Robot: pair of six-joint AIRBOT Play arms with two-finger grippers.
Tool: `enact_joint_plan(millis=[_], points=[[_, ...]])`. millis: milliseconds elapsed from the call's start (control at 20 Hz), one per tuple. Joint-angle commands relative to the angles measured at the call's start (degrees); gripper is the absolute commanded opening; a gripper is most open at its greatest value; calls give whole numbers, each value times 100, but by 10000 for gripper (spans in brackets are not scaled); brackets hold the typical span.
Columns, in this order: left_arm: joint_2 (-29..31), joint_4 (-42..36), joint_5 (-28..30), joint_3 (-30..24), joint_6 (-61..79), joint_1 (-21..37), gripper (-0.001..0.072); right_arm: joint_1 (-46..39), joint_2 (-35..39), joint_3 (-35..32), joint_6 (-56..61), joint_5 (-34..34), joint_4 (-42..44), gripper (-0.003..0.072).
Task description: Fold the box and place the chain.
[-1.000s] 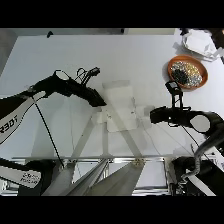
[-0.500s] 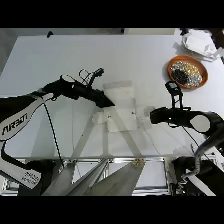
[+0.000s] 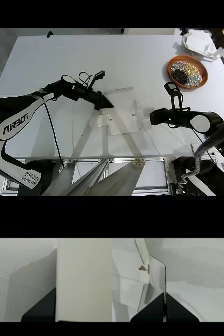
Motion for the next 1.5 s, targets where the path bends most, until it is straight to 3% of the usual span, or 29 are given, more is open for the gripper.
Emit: enact_joint_plan(millis=[0,50,100,300,550,750,850,1000,1200,1350,1450], points=[[337,162,-184,2,369,-9,1,2,50,131,4,125,144,191],[516,275,-188,2,321,-9,0,2,94,308,4,321,120,309],[752,501,-186,2,-7,-9,0,0,155,509,2,566,76,340],[1818,1340,-173,-275,-391,-74,-3,0,627,1233,0,1845,-448,339],[2874,885,555,-1436,149,-695,-1,2,1202,1241,-494,3233,-570,338],[2546,769,728,-1696,516,-1325,5,2,1248,1226,-627,3442,-564,338],[2334,691,1226,-1696,804,-1405,5,2,1248,1226,-627,3370,-562,338],[2031,-221,2090,-1696,1241,-1379,4,2,1248,1224,-632,3191,-560,338],[1633,-1141,2142,-1692,2896,-1384,4,2,1246,1224,-671,2817,-560,337],[1290,-1045,2124,-1631,2887,-1268,3,2,1246,1222,-675,2653,-566,337],[1069,-590,2052,-1263,2527,-1176,2,2,1246,1180,-708,2553,-568,337]])
